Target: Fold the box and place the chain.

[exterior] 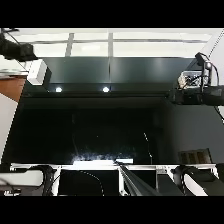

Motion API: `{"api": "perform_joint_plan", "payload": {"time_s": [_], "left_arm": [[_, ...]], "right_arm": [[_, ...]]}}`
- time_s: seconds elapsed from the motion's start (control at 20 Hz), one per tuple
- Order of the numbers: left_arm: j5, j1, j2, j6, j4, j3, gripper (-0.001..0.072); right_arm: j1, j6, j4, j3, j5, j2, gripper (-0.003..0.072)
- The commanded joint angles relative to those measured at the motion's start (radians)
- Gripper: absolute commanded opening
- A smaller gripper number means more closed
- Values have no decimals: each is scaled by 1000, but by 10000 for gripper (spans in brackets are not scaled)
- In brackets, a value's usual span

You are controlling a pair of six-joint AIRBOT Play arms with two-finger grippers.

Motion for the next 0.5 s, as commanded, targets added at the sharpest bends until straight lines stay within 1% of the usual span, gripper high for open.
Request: {"api": "perform_joint_plan", "payload": {"time_s": [0.0, 0.1, 0.15, 0.2, 0.25, 0.3, 0.35, 0.45], "left_arm": [[219, -146, 356, 1, -23, -467, 26], [391, -207, 590, 0, -23, -785, 26], [446, -217, 683, -5, -23, -905, 26], [468, -215, 765, -10, -22, -999, 26], [457, -203, 822, -11, -13, -1054, 27], [431, -187, 865, -11, -6, -1087, 27], [406, -170, 892, -11, -3, -1099, 28], [397, -146, 920, -11, -16, -1100, 29]], "right_arm": [[-1, 11, -112, -102, -70, 91, 39], [-2, 11, -112, -199, -127, 135, 39], [-2, 10, -118, -227, -148, 140, 39], [-2, 10, -127, -241, -155, 139, 39], [-2, 10, -131, -242, -149, 140, 38], [-2, 10, -129, -242, -150, 140, 38], [-2, 10, -129, -242, -148, 140, 38], [-2, 10, -129, -242, -149, 140, 38]]}}
